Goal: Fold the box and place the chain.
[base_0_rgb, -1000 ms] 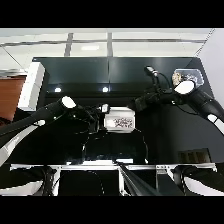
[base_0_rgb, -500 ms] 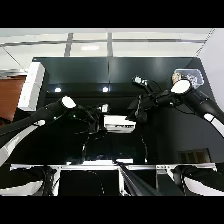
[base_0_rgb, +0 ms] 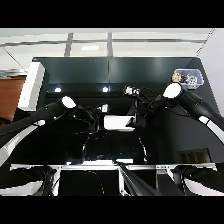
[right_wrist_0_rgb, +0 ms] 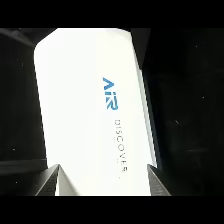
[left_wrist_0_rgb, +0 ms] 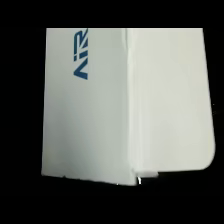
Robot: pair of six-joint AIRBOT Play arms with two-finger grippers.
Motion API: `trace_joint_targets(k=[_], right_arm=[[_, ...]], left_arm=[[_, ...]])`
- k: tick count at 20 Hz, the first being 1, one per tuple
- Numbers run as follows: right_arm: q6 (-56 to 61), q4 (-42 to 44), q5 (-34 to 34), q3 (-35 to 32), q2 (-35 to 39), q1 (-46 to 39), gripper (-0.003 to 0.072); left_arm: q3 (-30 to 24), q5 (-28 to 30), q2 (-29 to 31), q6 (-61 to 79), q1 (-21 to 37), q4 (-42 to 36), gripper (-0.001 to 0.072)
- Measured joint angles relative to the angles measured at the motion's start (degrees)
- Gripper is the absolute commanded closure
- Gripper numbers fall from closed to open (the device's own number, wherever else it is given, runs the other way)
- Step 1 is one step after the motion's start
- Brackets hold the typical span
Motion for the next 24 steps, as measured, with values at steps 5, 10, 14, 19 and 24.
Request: trace_joint_targets(k=[5,10,14,19,24], right_arm=[[0.15,-0.48,0.09,0.00,0.20,0.20,0.0217],[0.15,-0.52,0.09,0.00,0.20,0.20,0.0385],[0.17,-0.57,0.04,0.00,0.20,0.20,0.0387],[1.07,-0.61,0.00,0.00,0.26,0.20,0.0388],[2.27,-0.66,-0.59,0.00,0.26,0.22,0.0519]], left_arm=[[0.00,-0.04,0.00,0.00,0.00,0.00,0.0243],[0.00,-0.04,0.00,0.00,0.00,-0.02,0.0243],[0.00,-0.04,0.00,0.00,0.00,-0.02,0.0243],[0.00,-0.07,0.00,0.02,0.00,-0.02,0.0243],[0.00,-0.52,0.00,0.00,0.02,-0.02,0.0243]])
